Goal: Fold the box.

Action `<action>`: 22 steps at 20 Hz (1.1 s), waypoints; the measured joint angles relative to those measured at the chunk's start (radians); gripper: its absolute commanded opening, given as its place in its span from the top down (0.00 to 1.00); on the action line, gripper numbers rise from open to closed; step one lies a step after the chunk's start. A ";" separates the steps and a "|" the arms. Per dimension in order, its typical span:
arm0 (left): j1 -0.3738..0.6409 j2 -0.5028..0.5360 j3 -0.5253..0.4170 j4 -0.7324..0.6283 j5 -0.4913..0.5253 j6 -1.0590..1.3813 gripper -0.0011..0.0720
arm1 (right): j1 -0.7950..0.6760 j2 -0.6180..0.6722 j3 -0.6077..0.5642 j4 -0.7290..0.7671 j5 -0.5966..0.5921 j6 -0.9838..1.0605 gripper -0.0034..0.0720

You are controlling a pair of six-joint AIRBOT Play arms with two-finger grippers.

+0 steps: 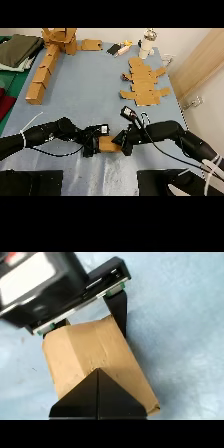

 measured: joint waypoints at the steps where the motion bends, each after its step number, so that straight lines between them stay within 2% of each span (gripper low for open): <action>1: 0.000 0.000 0.000 0.000 0.000 0.000 0.44 | 0.049 0.030 -0.007 -0.076 0.040 0.024 0.95; 7: 0.000 0.000 0.000 0.000 0.000 0.000 0.44 | 0.314 0.114 -0.042 -0.462 0.232 0.171 0.95; 11: 0.000 0.000 0.000 0.000 0.000 0.000 0.44 | 0.452 0.134 -0.058 -0.649 0.284 0.258 0.95; 15: 0.000 0.000 0.000 0.000 0.000 0.000 0.44 | 0.531 0.139 -0.068 -0.765 0.306 0.291 0.61; 16: 0.000 0.000 0.000 0.000 0.000 0.000 0.44 | 0.542 0.140 -0.069 -0.785 0.306 0.294 0.55; 19: 0.000 0.000 0.000 0.000 0.000 0.000 0.44 | 0.559 0.140 -0.071 -0.827 0.310 0.299 0.55; 21: 0.000 0.000 0.000 0.000 0.000 0.000 0.44 | 0.564 0.139 -0.072 -0.854 0.312 0.300 0.37; 22: 0.000 0.000 0.000 0.000 0.000 0.000 0.44 | 0.565 0.137 -0.074 -0.866 0.314 0.301 0.36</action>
